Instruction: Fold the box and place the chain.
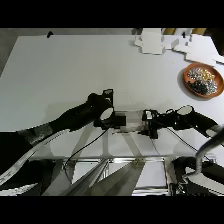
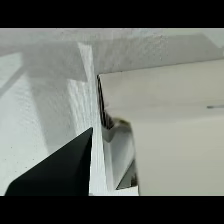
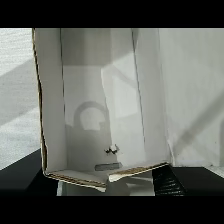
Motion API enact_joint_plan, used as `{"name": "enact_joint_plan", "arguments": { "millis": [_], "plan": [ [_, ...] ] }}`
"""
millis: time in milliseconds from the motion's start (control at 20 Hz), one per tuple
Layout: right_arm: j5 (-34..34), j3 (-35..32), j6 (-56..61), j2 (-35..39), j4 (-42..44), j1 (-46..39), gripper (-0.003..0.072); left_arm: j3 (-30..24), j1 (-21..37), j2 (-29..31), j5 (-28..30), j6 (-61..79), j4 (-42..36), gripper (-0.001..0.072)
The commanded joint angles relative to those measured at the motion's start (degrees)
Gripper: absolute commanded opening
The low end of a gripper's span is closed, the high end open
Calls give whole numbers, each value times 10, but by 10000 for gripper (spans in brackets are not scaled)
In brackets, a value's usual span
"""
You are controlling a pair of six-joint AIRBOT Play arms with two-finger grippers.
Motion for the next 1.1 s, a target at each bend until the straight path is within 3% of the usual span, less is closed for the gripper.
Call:
{"name": "enact_joint_plan", "arguments": {
  "millis": [0,350,450,550,1050],
  "plan": [
    [0,0,0,0,0,0,316,22,-3,-21,-30,-11,10,268],
    [0,0,0,0,0,0,316,52,-3,-65,-35,-17,-19,265],
    [0,0,0,0,0,0,316,52,1,-65,-34,-17,-12,176],
    [0,0,0,0,0,0,316,52,5,-65,-27,-17,-9,131],
    [0,0,0,0,0,0,316,51,8,-82,-24,-18,-21,150]
  ]
}}
